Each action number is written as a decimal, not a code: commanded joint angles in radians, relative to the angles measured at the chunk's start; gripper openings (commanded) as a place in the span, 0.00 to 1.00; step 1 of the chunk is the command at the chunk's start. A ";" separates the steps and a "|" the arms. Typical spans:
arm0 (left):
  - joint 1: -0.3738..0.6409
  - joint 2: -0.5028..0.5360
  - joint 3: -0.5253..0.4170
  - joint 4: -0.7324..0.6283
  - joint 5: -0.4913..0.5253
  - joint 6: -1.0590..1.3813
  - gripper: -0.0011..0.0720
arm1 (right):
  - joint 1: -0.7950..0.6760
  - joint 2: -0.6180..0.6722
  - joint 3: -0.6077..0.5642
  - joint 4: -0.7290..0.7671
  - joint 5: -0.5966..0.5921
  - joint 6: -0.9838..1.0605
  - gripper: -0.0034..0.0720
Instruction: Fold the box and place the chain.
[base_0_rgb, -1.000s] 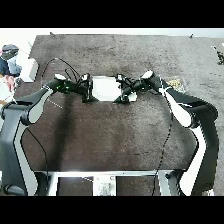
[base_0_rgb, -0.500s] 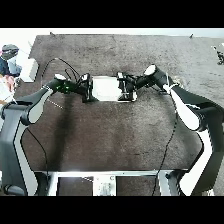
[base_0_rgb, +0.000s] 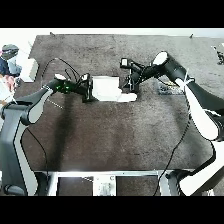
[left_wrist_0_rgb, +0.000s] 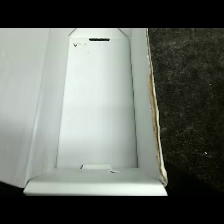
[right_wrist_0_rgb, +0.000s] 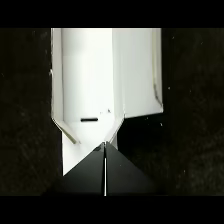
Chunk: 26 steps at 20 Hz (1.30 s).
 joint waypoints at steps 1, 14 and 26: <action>0.000 0.000 0.000 0.000 0.000 0.000 0.33 | 0.002 0.013 0.000 0.183 0.014 0.034 0.06; 0.000 0.000 0.000 0.000 0.000 0.000 0.33 | 0.003 -0.159 0.000 0.324 -0.304 0.008 0.06; 0.000 0.000 0.000 0.000 0.000 0.000 0.33 | 0.005 -0.177 0.000 0.309 -0.244 0.008 0.06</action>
